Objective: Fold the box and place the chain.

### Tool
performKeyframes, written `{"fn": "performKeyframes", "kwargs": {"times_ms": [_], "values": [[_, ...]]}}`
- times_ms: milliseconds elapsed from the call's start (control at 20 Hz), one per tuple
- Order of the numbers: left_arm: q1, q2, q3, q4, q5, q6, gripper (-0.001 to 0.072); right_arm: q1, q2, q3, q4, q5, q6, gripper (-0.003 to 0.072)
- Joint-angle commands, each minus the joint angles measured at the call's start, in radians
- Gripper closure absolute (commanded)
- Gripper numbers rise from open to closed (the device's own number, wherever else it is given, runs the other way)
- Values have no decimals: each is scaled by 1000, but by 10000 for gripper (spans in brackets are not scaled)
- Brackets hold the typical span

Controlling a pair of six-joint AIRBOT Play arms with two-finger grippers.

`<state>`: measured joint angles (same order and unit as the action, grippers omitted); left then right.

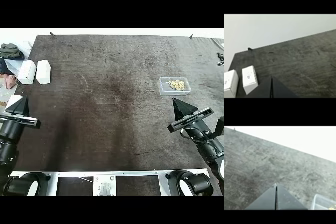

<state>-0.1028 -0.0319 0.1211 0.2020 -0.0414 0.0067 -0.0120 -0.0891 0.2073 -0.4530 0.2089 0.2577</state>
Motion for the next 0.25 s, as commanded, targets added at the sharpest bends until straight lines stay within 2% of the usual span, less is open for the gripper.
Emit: {"fn": "performKeyframes", "kwargs": {"times_ms": [0,200], "values": [[-2,34,-39,0,-34,-8,699,0,36,-11,-18,-11,1,698],[-2,34,-39,0,-48,-8,698,0,36,-11,-18,-15,1,698]]}}
